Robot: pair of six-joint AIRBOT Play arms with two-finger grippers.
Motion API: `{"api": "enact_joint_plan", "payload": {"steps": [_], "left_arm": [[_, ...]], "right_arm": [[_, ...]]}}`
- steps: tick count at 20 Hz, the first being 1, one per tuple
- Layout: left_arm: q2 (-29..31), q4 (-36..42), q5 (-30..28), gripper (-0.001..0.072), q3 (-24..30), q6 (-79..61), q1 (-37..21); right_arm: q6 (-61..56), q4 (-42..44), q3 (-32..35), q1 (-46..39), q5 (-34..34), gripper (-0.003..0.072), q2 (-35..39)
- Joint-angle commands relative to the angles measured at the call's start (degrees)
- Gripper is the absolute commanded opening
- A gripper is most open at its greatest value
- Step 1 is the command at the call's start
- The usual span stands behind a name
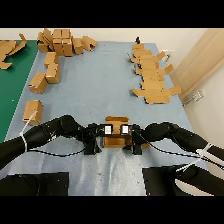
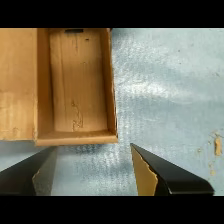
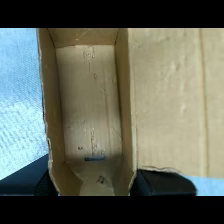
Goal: Fold the box.
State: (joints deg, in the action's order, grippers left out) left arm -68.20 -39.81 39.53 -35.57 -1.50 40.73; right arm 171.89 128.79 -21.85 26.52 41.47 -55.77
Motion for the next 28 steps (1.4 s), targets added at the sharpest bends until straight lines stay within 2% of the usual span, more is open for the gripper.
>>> {"api": "enact_joint_plan", "payload": {"steps": [1, 8, 13, 23, 28], "left_arm": [[0.0, 1.7, -2.1, 0.0696, 0.0, -0.2, 0.5], [-0.1, 3.7, -4.0, 0.0695, 0.0, 0.9, 1.0], [-0.1, -3.9, -4.1, 0.0695, 0.0, 10.4, 1.0], [-0.1, -2.1, -5.5, 0.0695, 0.4, 9.5, 1.3], [-0.1, -1.0, -6.5, 0.0695, 0.4, 7.1, 3.6]], "right_arm": [[0.0, 0.0, 0.0, 0.0, 0.0, 0.0521, 0.0], [0.0, 0.0, 0.0, 0.0, 0.1, 0.0522, 0.0], [0.0, 0.0, 0.0, 0.0, 0.1, 0.0522, 0.0], [0.0, 0.0, 0.0, 0.0, 1.3, 0.0521, 0.0], [0.1, 0.0, 0.0, 0.0, 1.6, 0.0521, 0.0]]}}
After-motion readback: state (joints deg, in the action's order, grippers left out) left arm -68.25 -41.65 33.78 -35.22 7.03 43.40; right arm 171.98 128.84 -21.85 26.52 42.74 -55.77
